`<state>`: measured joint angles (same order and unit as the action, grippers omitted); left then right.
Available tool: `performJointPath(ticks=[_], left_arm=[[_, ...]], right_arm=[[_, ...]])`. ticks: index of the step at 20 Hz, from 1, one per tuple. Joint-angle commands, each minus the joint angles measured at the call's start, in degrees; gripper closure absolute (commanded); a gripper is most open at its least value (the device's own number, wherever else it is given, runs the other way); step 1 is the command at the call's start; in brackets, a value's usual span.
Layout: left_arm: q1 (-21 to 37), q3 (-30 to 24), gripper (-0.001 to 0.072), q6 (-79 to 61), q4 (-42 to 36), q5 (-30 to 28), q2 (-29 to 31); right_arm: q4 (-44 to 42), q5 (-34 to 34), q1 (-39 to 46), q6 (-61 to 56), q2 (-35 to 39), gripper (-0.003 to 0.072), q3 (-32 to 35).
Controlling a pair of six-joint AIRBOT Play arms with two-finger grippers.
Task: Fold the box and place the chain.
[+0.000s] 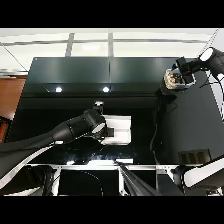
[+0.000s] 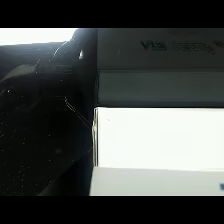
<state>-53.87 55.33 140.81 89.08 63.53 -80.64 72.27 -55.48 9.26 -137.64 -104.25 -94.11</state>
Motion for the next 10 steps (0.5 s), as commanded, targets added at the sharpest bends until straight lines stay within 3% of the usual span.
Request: performJointPath(ticks=[1,10], left_arm=[[0.02,0.04,0.0684,0.00,0.02,0.00,0.02],[0.02,0.04,0.0684,0.00,0.02,0.00,0.02]], right_arm=[[-1.05,0.68,0.50,-0.15,-0.81,0.0079,-0.15],[-4.94,3.82,-0.55,0.17,-4.09,0.0079,-0.17]])
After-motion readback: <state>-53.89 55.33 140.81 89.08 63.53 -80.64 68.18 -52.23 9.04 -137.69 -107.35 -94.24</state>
